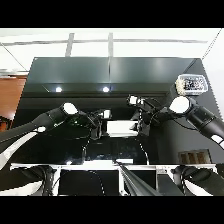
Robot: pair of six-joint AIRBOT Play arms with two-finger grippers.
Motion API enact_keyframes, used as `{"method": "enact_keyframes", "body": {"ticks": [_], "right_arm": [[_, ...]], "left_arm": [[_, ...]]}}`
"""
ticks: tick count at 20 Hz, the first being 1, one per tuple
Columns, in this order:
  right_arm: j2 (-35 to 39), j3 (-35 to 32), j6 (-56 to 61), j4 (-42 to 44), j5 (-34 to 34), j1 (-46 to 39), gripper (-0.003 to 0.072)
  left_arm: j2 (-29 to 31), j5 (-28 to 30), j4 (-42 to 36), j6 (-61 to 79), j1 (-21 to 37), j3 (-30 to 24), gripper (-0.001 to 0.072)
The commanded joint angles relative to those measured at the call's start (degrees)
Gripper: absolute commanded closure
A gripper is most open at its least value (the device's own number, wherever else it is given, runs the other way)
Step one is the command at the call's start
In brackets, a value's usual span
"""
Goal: Fold the box and place the chain.
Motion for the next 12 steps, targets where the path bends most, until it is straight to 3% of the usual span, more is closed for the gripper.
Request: {"method": "enact_keyframes", "body": {"ticks": [1,3,4,5,12], "right_arm": [[0.0,0.3,0.4,0.2,1.0,0.0,0.0206],[0.0,0.3,0.4,0.2,1.1,0.0,0.0208],[0.0,0.3,0.4,0.2,1.1,0.0,0.0319],[0.0,0.3,0.4,0.0,1.1,0.0,0.038],[0.0,-0.6,0.4,0.0,1.2,0.0,0.0376]], "left_arm": [[0.0,0.0,0.1,0.1,0.0,0.0,0.0307],[0.0,0.0,0.1,0.1,0.0,0.0,0.0307],[0.0,0.0,0.1,0.1,0.0,0.0,0.0307],[0.0,0.0,0.1,0.1,0.0,0.0,0.0307],[0.0,0.0,0.1,0.1,0.0,0.0,0.0307]]}}
